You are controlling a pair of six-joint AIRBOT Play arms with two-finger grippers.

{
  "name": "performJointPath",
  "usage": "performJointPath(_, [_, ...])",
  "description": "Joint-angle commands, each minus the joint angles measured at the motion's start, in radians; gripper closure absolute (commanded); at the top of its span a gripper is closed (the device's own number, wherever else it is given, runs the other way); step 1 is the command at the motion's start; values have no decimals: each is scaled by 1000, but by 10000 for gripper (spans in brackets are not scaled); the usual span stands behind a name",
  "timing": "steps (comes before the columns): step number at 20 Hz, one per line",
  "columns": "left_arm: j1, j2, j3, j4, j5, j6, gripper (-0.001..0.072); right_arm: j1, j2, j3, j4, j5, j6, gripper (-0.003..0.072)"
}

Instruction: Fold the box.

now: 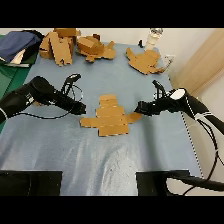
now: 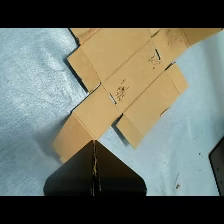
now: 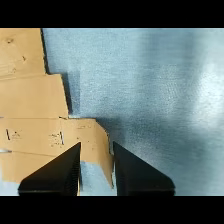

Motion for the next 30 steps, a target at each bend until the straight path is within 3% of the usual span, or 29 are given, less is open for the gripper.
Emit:
performJointPath(1, [0, 0, 0, 0, -3, 4, 699, -2, -72, 78, -28, 142, 6, 374])
performJointPath(5, [0, 0, 0, -1, -5, 3, 700, -2, -120, 79, -35, 213, -18, 397])
performJointPath(12, [0, 0, 0, -8, -66, 3, 699, -2, -167, 82, 59, 203, -112, 424])
performJointPath(13, [0, 0, 0, -10, -70, 1, 699, -2, -173, 83, 62, 203, -121, 481])
performJointPath(15, [0, 0, 0, -11, -75, -1, 699, -2, -186, 83, 82, 202, -142, 494])
performJointPath(18, [0, 0, 0, -11, -77, -9, 699, -2, -193, 83, 115, 214, -173, 680])
performJointPath(22, [21, -2, 0, -29, -86, -8, 699, 6, -168, 72, 201, 278, -246, 682])
performJointPath(27, [204, -27, -5, -246, -167, 76, 698, 129, 18, -113, 355, 61, -395, 683])
performJointPath(30, [245, -72, -5, -275, -186, 83, 698, 240, 72, -242, 358, -30, -393, 683])
